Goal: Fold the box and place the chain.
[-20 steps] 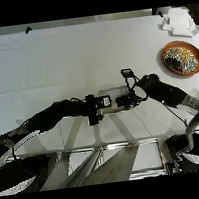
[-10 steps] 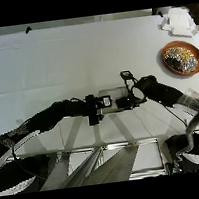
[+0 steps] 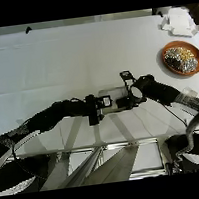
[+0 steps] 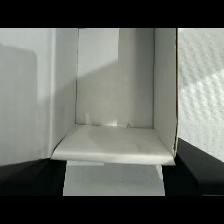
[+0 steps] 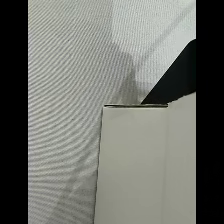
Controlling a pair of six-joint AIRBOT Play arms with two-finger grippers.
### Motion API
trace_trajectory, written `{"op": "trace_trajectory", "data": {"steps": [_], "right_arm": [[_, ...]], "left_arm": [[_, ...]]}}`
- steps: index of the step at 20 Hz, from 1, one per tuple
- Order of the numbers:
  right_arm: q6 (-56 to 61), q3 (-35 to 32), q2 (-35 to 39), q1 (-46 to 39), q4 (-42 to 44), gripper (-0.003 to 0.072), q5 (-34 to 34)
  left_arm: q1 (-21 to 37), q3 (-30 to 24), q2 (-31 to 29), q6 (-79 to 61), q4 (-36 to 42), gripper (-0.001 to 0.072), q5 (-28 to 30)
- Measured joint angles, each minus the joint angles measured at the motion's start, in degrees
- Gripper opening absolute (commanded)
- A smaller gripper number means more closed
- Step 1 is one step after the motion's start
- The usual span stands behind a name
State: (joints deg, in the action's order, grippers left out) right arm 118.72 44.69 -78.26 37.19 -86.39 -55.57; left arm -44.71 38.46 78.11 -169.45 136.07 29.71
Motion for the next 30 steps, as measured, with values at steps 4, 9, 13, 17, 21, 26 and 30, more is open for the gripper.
{"op": "trace_trajectory", "data": {"steps": [4, 9, 13, 17, 21, 26, 30], "right_arm": [[-0.5, -0.2, 0.5, 0.0, 0.2, 0.0362, 0.8], [-1.9, -0.2, 3.1, 0.0, -0.7, 0.0511, 0.2], [-3.3, -0.1, 7.3, 0.0, -1.3, 0.0597, 0.9], [-8.0, -0.1, 13.8, 0.0, -2.9, 0.0594, 0.3], [-15.7, 1.0, 24.1, -1.4, -5.9, 0.0591, 0.5], [-23.7, 4.2, 30.3, -16.3, -11.1, 0.0508, 3.0], [-29.5, 6.8, 23.5, -36.6, -10.1, 0.0509, 6.3]], "left_arm": [[0.0, 0.0, 0.0, -0.1, -0.1, 0.0135, 0.2], [0.0, 0.0, 0.0, -0.1, 0.0, 0.0136, 0.0], [0.0, 0.0, 0.0, -0.1, 0.0, 0.0135, 0.0], [0.0, 0.0, 0.0, -0.1, 0.0, 0.0135, 0.0], [0.0, 0.0, 0.0, -0.1, 0.0, 0.0135, 0.0], [0.0, 0.0, 0.0, -0.1, 0.0, 0.0135, 0.1], [0.0, 0.0, 0.0, -0.1, -0.1, 0.0135, 0.1]]}}
